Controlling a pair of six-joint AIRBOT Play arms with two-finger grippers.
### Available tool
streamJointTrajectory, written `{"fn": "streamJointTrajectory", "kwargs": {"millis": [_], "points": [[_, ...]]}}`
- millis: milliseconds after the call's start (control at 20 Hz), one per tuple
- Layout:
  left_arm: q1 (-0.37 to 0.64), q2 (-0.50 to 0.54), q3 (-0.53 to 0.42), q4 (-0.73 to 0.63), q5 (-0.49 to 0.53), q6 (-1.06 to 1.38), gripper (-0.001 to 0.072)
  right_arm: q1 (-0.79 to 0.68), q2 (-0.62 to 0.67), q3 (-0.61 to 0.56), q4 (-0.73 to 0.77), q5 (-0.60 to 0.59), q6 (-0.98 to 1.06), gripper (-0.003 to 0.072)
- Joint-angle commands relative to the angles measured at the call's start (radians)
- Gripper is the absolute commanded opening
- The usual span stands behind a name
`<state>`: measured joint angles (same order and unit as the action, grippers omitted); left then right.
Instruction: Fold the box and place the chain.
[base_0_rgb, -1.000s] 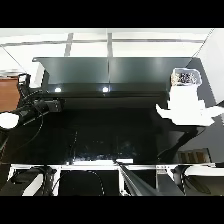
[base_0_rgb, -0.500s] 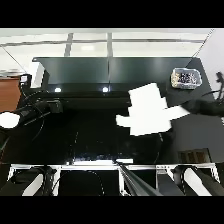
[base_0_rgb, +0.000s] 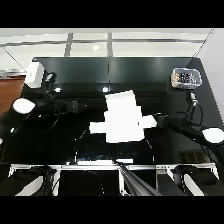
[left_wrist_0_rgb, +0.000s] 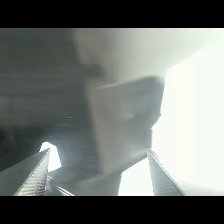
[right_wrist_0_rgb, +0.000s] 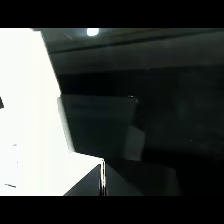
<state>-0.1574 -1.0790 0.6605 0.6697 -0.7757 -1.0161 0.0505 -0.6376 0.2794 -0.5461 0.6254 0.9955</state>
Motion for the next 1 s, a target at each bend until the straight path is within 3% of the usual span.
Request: {"fn": "streamJointTrajectory", "kwargs": {"millis": [0, 100, 350, 650, 800, 950], "points": [[-0.014, -0.223, 0.124, -0.32, -0.251, 0.22, 0.0705, 0.063, 0.011, -0.023, 0.014, -0.063, 0.004, 0.0011], [-0.039, -0.335, 0.172, -0.375, -0.307, 0.292, 0.0705, 0.064, 0.011, -0.023, 0.014, -0.061, 0.004, 0.0011], [-0.073, -0.517, 0.277, -0.356, -0.348, 0.309, 0.0705, 0.064, 0.011, -0.023, 0.013, -0.061, 0.004, 0.0011], [-0.098, -0.642, 0.341, -0.353, -0.443, 0.368, 0.0705, 0.064, 0.011, -0.023, 0.014, -0.06, 0.004, 0.0011], [-0.102, -0.699, 0.404, -0.403, -0.602, 0.455, 0.0699, 0.064, 0.011, -0.023, 0.014, -0.049, 0.004, 0.0011], [-0.131, -0.713, 0.462, -0.315, -0.63, 0.476, 0.0684, 0.064, 0.011, -0.023, 0.014, -0.043, 0.004, 0.0011]]}}
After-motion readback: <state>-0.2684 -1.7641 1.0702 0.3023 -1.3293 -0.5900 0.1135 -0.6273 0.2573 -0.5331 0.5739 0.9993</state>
